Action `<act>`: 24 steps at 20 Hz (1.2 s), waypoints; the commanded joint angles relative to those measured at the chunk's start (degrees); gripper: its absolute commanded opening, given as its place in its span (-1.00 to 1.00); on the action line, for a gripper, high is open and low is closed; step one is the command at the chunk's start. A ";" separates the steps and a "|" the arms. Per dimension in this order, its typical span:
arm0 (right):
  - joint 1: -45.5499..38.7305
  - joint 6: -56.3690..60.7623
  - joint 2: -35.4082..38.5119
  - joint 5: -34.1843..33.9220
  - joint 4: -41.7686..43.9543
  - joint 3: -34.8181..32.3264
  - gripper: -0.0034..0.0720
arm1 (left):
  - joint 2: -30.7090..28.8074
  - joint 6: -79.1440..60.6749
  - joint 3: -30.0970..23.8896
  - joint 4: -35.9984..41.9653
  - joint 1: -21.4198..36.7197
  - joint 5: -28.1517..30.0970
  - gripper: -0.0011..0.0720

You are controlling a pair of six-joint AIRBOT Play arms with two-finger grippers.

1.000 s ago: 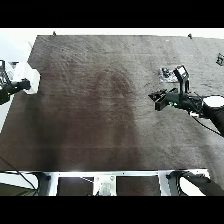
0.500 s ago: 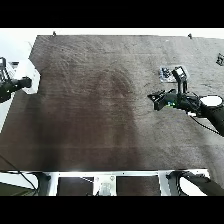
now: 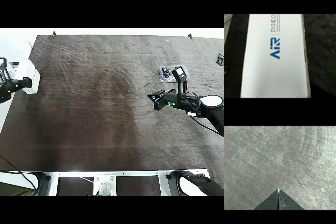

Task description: Fold the box and place the chain.

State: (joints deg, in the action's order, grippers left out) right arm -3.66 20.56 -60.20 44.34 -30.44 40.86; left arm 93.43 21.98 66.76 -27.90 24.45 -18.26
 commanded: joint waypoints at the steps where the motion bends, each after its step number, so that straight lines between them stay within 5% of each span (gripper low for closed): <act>1: 0.07 0.00 -0.04 0.02 0.04 0.00 -0.90 | 0.09 0.02 0.02 -0.20 -0.04 -0.24 -0.92; 10: 0.07 0.00 -0.04 0.02 1.07 0.00 -0.90 | 0.09 0.02 0.02 -0.33 -0.04 -0.24 -0.91; 11: 0.07 0.00 -0.04 0.02 1.07 0.00 -0.90 | 0.09 0.02 0.02 -0.33 -0.02 -0.22 -0.52; 12: 0.07 0.00 -0.04 0.02 1.07 0.00 -0.90 | 0.09 0.04 0.02 -0.33 -0.04 -0.17 0.25; 15: 0.07 0.00 -0.04 0.04 1.09 0.00 -0.88 | 0.09 0.04 0.02 -0.33 -0.04 0.31 0.37; 17: 0.07 0.02 -0.04 0.07 1.07 0.00 -0.27 | 0.09 0.11 0.04 -0.33 -0.02 1.31 0.96; 18: 0.07 0.02 -0.04 0.07 1.09 0.00 -0.06 | 0.09 0.11 0.02 -0.33 -0.02 1.73 0.95; 21: 0.07 0.02 -0.04 0.07 1.09 0.00 -0.03 | 0.07 0.09 0.04 -0.33 -0.04 1.79 0.98; 24: 0.07 0.02 -0.04 0.07 1.09 0.00 0.42 | 0.07 0.04 0.04 -0.35 -0.02 1.55 0.98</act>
State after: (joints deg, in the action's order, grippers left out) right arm -3.64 20.56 -60.20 44.36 -29.36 40.86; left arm 93.49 22.04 66.78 -28.18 24.38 -16.71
